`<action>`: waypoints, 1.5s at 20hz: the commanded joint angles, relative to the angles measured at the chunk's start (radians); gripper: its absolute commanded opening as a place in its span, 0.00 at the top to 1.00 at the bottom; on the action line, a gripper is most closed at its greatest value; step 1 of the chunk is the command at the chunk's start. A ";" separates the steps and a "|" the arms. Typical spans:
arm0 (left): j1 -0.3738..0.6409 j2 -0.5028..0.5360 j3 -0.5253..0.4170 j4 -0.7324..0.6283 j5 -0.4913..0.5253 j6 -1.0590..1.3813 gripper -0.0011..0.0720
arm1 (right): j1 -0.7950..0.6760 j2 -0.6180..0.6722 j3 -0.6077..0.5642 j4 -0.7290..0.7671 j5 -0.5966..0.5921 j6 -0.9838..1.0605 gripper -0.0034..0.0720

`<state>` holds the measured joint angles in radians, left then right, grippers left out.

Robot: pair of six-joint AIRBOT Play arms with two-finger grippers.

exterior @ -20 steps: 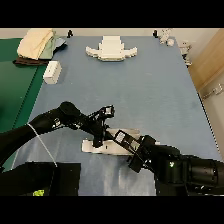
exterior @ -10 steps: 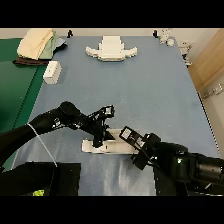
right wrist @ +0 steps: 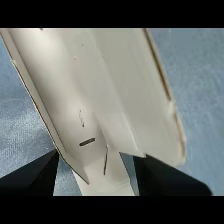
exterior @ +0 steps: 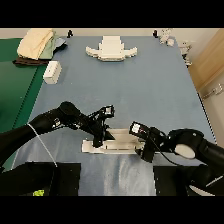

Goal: Fold the box.

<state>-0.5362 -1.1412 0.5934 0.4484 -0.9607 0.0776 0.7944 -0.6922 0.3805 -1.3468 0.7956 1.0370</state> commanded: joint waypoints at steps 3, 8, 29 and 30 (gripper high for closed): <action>0.000 0.000 0.000 0.000 0.000 0.000 0.97 | -0.262 -0.127 -0.007 0.505 0.015 -0.696 0.00; 0.000 0.000 0.000 0.000 0.000 0.000 0.97 | -0.252 -0.160 -0.006 0.506 0.016 -0.687 0.00; 0.000 0.000 0.000 0.000 0.000 0.000 0.97 | -0.252 -0.188 -0.074 0.550 -0.047 -0.844 0.01; 0.000 0.000 0.001 0.000 0.000 0.000 0.97 | -0.252 -0.203 -0.074 0.563 -0.054 -0.861 0.01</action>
<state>-0.5362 -1.1412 0.5934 0.4484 -0.9615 0.0776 0.5423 -0.8719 0.3080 -0.8013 0.7570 0.2138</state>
